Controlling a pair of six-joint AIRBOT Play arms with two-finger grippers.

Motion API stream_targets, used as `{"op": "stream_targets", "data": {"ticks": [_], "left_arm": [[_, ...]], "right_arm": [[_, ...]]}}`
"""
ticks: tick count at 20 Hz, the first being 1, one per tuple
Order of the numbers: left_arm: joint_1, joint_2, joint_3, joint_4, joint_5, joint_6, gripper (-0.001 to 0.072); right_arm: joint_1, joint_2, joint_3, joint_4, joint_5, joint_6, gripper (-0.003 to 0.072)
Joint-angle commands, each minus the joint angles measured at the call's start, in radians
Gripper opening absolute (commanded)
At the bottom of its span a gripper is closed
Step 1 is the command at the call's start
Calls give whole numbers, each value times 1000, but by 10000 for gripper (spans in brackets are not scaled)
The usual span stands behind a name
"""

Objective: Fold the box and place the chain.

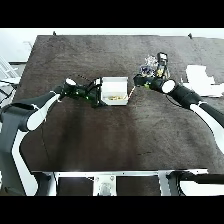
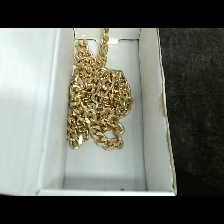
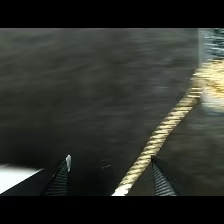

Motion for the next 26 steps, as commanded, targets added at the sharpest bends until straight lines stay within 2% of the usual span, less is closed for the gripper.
{"op": "stream_targets", "data": {"ticks": [1,4,6,7,14,16,17,18,23,24,25,26], "left_arm": [[1,1,0,0,2,0,310],[1,1,0,0,2,0,310],[1,1,0,0,0,0,310],[1,1,0,0,-2,0,310],[1,1,0,0,-2,0,310],[1,1,0,0,-2,0,310],[1,1,0,0,-2,0,310],[1,1,0,0,-2,0,310],[1,1,0,0,-2,0,310],[1,1,0,0,-2,0,310],[1,1,0,0,-2,0,310],[1,1,0,0,-2,0,310]], "right_arm": [[-62,-112,89,35,38,32,574],[-56,-250,240,36,137,33,564],[-57,-315,320,35,209,32,430],[-60,-330,338,35,239,32,427],[-72,-309,339,37,256,14,426],[-72,-309,339,41,206,15,429],[-72,-307,339,55,195,19,446],[-76,-304,339,89,196,33,496],[-43,-298,339,80,208,141,498],[-39,-299,338,45,200,174,486],[-36,-304,338,8,177,210,419],[-36,-309,339,-13,166,232,408]]}}
